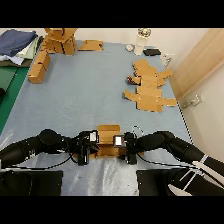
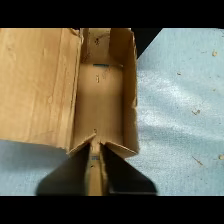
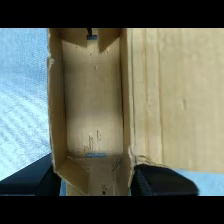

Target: Fold the box.

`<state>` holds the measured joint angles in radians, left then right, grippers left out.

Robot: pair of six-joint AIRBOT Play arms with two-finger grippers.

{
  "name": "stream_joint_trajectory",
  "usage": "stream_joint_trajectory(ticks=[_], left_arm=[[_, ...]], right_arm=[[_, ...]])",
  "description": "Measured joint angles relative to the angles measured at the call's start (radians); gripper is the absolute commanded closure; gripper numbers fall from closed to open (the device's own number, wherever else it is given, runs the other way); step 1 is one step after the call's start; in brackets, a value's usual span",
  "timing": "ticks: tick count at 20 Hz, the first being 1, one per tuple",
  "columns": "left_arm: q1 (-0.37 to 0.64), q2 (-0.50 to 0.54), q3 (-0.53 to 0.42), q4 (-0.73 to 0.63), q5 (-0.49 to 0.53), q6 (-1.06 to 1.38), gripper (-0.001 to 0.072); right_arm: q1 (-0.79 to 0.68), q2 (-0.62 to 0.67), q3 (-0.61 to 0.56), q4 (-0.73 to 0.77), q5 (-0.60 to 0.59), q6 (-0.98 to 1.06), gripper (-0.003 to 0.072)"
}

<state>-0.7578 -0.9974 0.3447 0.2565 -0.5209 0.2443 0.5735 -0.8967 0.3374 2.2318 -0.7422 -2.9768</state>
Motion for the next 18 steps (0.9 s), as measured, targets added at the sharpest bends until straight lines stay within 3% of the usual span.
stream_joint_trajectory(ticks=[9,10,12,15,18], left_arm=[[-0.010,-0.006,0.000,-0.013,0.010,0.006,0.0160],[-0.010,-0.006,0.000,-0.013,0.011,0.006,0.0209],[-0.010,-0.006,0.000,-0.010,0.023,-0.004,0.0680],[0.000,0.022,0.001,0.061,0.025,-0.069,0.0695],[0.014,0.116,0.001,0.237,0.020,-0.278,0.0695]], right_arm=[[0.000,0.000,0.000,0.000,0.000,0.000,0.0124],[0.000,0.000,0.000,0.000,0.000,0.000,0.0124],[0.000,0.000,0.000,0.000,0.001,0.000,0.0124],[0.000,0.000,0.000,0.001,0.000,-0.001,0.0123],[0.000,0.000,0.000,0.001,0.000,-0.001,0.0124]])
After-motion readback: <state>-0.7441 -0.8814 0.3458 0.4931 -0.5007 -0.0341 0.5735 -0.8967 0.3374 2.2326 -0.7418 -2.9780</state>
